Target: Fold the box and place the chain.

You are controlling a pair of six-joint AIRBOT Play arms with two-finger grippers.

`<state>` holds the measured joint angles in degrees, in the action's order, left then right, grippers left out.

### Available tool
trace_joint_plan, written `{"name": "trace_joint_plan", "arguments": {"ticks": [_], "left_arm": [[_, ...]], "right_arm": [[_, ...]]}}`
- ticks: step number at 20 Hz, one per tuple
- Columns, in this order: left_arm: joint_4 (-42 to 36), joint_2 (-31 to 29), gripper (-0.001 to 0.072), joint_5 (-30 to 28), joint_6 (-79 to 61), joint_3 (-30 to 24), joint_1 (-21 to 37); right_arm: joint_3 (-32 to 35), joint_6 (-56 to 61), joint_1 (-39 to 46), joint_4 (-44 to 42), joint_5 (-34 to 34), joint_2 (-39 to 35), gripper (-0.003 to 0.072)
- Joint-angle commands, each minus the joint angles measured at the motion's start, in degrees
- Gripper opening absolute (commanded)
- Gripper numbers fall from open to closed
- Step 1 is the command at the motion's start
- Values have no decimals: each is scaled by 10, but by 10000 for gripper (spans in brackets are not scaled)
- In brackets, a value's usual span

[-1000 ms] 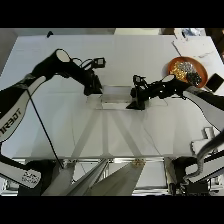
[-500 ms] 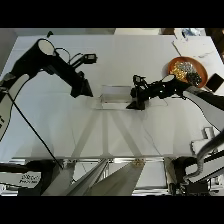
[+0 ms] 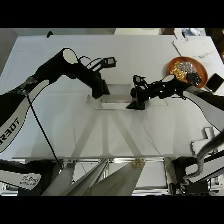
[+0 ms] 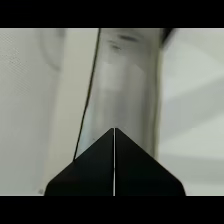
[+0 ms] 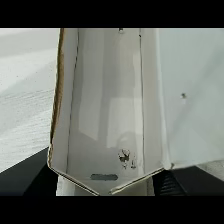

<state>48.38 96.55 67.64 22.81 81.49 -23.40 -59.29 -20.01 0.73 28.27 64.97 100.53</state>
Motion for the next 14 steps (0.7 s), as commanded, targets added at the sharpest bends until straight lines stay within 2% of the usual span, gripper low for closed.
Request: {"name": "trace_joint_plan", "arguments": {"ticks": [1, 4, 10, 14], "left_arm": [[-15, 6, 7, -158, 44, 0, 3], [-15, 24, 7, -208, 61, 0, 3], [-15, 74, 7, -171, 71, 0, 1], [-15, 80, 7, -171, 68, 0, 1]], "right_arm": [[0, 0, 0, 0, 0, 0, 524], [0, 0, 0, 0, 0, 0, 524], [0, 0, 0, 0, 0, 0, 524], [0, 0, 0, 0, 0, 0, 524]]}}
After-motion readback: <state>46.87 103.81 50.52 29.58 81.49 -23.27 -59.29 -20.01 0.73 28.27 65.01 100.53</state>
